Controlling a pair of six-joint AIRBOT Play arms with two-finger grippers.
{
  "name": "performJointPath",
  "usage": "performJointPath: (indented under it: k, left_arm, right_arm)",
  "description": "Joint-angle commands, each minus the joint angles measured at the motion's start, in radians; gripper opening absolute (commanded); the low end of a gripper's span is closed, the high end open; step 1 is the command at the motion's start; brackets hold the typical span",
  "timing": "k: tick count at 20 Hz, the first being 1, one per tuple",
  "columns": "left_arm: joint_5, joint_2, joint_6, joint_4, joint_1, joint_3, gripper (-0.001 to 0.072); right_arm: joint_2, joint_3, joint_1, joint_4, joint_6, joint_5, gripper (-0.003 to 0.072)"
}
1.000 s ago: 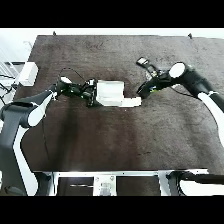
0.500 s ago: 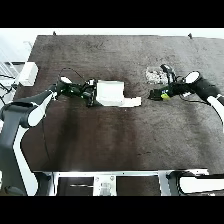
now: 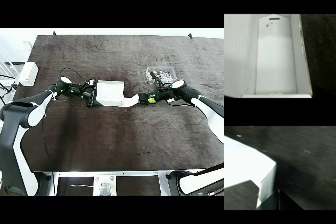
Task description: Fold the box and place the chain.
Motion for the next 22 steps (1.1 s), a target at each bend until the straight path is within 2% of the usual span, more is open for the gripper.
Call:
performJointPath:
  k: [1, 7, 8, 9, 10, 12, 13, 14, 22]
  left_arm:
    - [0.000, 0.000, 0.000, 0.000, 0.000, 0.000, 0.0356]
    - [0.000, 0.000, 0.000, 0.000, 0.000, 0.000, 0.0356]
    - [0.000, 0.000, 0.000, 0.000, 0.000, 0.000, 0.0356]
    - [0.000, 0.000, 0.000, 0.000, 0.000, 0.000, 0.0356]
    - [0.000, 0.000, 0.000, 0.000, 0.000, 0.000, 0.0356]
    - [0.000, 0.000, 0.000, 0.000, 0.000, 0.000, 0.0356]
    - [0.000, 0.000, 0.000, 0.000, 0.000, 0.000, 0.0355]
    - [0.000, 0.000, 0.000, 0.000, 0.000, 0.000, 0.0356]
    - [0.000, 0.000, 0.000, 0.000, 0.000, 0.000, 0.0355]
  right_arm:
    - [-0.003, 0.000, 0.054, 0.098, -0.044, -0.015, 0.0011]
    - [0.060, 0.000, 0.082, 0.097, -0.051, -0.040, 0.0013]
    - [0.064, 0.000, 0.082, 0.097, -0.051, -0.040, 0.0142]
    - [0.064, 0.000, 0.082, 0.098, -0.051, -0.040, 0.0339]
    - [0.064, 0.000, 0.082, 0.098, -0.051, -0.040, 0.0380]
    - [0.063, 0.000, 0.082, 0.100, -0.051, -0.040, 0.0394]
    - [0.063, 0.000, 0.086, 0.101, -0.051, -0.040, 0.0479]
    - [0.063, 0.000, 0.093, 0.101, -0.051, -0.040, 0.0533]
    - [0.063, 0.029, 0.128, 0.100, 0.027, -0.043, 0.0528]
